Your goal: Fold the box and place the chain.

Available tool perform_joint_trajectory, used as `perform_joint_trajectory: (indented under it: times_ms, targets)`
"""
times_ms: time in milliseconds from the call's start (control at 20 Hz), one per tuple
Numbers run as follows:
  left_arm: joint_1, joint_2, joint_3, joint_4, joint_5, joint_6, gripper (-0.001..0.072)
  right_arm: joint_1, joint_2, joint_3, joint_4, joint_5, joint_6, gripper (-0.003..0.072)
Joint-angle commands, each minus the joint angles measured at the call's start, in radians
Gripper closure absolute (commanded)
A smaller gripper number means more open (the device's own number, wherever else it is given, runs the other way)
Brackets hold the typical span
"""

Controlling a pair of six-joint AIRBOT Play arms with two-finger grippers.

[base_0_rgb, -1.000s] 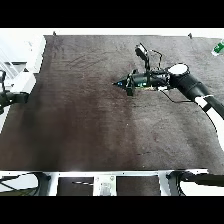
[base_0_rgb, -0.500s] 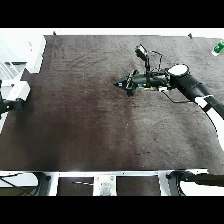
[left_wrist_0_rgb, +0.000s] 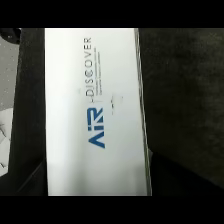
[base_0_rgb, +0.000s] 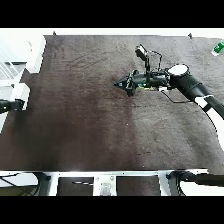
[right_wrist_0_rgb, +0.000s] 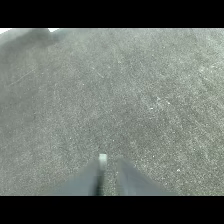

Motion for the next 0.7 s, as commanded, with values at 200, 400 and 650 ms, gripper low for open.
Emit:
perform_joint_trajectory:
  times_ms: [200, 400, 650]
  targets:
    - [0.001, 0.18, 0.06, -0.003, -0.051, -0.088, -0.0011, 0.0, 0.001, 0.0, 0.001, 0.001, 0.001, 0.0426]
    - [-0.009, 0.27, 0.102, -0.201, -0.288, -0.01, 0.0691, -0.018, 0.024, -0.001, 0.02, 0.0, 0.055, 0.0673]
    - [-0.204, 0.336, 0.094, -0.271, -0.197, 0.081, 0.0696, -0.134, 0.141, -0.043, 0.023, -0.028, 0.114, 0.0675]
